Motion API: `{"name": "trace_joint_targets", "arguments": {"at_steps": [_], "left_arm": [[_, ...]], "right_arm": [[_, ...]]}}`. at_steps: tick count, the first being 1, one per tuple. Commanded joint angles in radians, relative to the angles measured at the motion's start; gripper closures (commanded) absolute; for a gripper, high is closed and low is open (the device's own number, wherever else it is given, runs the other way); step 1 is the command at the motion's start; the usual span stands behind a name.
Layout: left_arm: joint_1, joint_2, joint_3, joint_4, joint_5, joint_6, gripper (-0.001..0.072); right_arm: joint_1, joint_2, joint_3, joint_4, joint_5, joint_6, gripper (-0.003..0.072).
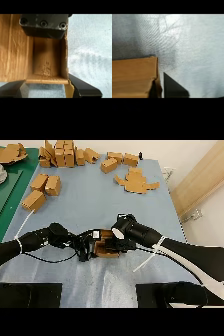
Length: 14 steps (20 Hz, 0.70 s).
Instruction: Fold the box.
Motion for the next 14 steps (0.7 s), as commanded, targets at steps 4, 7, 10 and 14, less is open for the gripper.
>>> {"name": "trace_joint_targets", "arguments": {"at_steps": [4, 7, 10, 14], "left_arm": [[0.001, 0.000, 0.001, 0.000, 0.000, 0.000, 0.0187], [0.001, 0.000, 0.001, 0.000, 0.001, 0.000, 0.0187], [0.001, 0.000, 0.001, 0.000, 0.001, 0.000, 0.0187], [0.001, 0.000, 0.001, 0.000, 0.001, 0.000, 0.0187]], "right_arm": [[0.001, -0.009, 0.000, -0.001, 0.014, -0.011, 0.0682], [0.001, -0.009, 0.000, -0.001, 0.013, -0.013, 0.0595], [0.001, -0.006, 0.000, -0.002, 0.015, -0.014, 0.0436], [0.000, 0.026, 0.001, -0.002, 0.018, -0.014, 0.0162]]}}
